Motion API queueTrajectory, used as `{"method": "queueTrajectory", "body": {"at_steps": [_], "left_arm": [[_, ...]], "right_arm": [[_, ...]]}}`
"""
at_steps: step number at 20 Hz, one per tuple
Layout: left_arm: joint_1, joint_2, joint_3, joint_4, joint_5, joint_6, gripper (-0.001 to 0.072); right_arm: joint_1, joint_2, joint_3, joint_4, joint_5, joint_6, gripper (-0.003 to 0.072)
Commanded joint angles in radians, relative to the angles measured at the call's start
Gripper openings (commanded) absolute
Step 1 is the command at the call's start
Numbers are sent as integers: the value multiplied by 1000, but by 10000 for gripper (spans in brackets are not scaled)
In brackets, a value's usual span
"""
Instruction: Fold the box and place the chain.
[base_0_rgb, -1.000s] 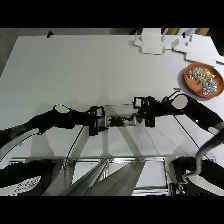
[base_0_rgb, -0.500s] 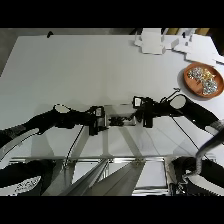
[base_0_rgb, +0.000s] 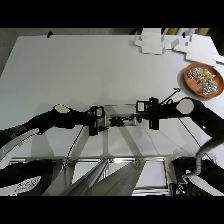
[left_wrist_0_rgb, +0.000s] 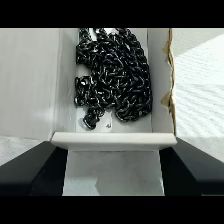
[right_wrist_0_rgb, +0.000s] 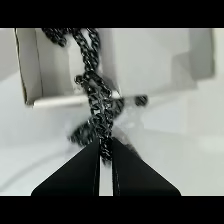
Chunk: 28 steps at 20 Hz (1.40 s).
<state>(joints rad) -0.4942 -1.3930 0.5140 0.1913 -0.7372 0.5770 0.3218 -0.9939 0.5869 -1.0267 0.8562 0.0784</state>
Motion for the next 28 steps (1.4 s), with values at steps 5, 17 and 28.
{"method": "queueTrajectory", "body": {"at_steps": [5, 17, 28], "left_arm": [[0, 0, 1, 0, 0, 0, 272], [0, 0, 1, 0, 0, 0, 272], [0, 0, 1, 0, 0, 0, 272]], "right_arm": [[67, 125, 217, 45, 259, 153, 13], [274, -82, 265, 92, 133, 188, 20], [158, -92, 264, -3, 164, 351, 220]]}}
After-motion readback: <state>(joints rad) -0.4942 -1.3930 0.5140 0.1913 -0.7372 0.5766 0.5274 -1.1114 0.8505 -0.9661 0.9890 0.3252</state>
